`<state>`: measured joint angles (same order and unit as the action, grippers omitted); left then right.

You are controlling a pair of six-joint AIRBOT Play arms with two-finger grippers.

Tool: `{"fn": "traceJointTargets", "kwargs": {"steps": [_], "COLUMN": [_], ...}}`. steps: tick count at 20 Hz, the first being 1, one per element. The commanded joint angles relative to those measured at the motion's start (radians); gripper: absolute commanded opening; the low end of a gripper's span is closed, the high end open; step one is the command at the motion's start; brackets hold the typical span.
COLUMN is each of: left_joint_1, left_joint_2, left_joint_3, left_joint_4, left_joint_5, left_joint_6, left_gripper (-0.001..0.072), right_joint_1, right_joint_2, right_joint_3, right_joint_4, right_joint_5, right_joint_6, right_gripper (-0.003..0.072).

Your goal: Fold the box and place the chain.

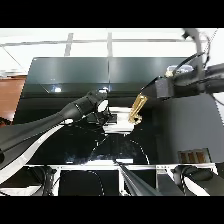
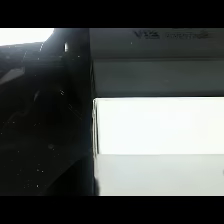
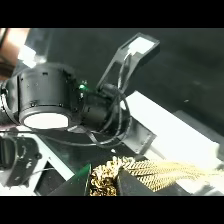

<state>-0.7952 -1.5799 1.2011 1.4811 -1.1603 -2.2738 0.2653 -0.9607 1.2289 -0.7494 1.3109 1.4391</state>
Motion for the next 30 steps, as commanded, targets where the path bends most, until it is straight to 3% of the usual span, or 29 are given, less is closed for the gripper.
{"fn": "traceJointTargets", "kwargs": {"steps": [1,6,10,15,16,17,18,21,24,26,28,30], "left_joint_1": [0.000,0.000,0.000,0.000,0.000,0.000,0.000,0.000,0.000,0.000,0.000,0.000], "left_joint_2": [0.000,0.000,0.000,0.000,0.000,0.000,0.000,0.000,0.000,0.000,0.000,0.000], "left_joint_3": [0.000,0.000,0.000,0.000,0.000,0.000,0.000,0.000,0.000,0.000,0.000,0.000], "left_joint_4": [0.000,0.000,0.000,0.000,0.000,0.000,-0.001,0.000,-0.001,0.000,0.000,-0.001], "left_joint_5": [0.000,0.000,0.000,0.000,0.000,0.000,0.000,0.000,0.000,0.000,0.001,0.001], "left_joint_6": [0.000,0.000,0.000,0.000,0.000,0.000,0.000,0.000,0.000,0.000,0.000,0.000], "left_gripper": [0.0025,0.0025,0.0025,0.0025,0.0025,0.0025,0.0025,0.0025,0.0025,0.0025,0.0025,0.0025], "right_joint_1": [0.054,0.104,0.123,0.130,0.129,0.127,0.119,0.002,-0.118,-0.141,-0.138,-0.112], "right_joint_2": [0.001,0.000,0.000,-0.004,-0.004,-0.004,-0.004,-0.003,0.003,0.002,0.002,-0.002], "right_joint_3": [-0.106,-0.279,-0.431,-0.490,-0.490,-0.490,-0.489,-0.489,-0.498,-0.557,-0.631,-0.685], "right_joint_4": [0.041,0.006,-0.022,-0.018,-0.019,-0.024,-0.032,-0.053,-0.263,-0.465,-0.481,-0.369], "right_joint_5": [-0.095,-0.196,-0.369,-0.455,-0.454,-0.453,-0.442,-0.282,-0.152,-0.223,-0.348,-0.461], "right_joint_6": [-0.012,-0.010,-0.002,0.000,0.013,0.032,0.035,0.017,-0.130,-0.167,-0.218,-0.447], "right_gripper": [0.0016,0.0017,0.0018,0.0020,0.0134,0.0366,0.0423,0.0423,0.0423,0.0422,0.0425,0.0712]}}
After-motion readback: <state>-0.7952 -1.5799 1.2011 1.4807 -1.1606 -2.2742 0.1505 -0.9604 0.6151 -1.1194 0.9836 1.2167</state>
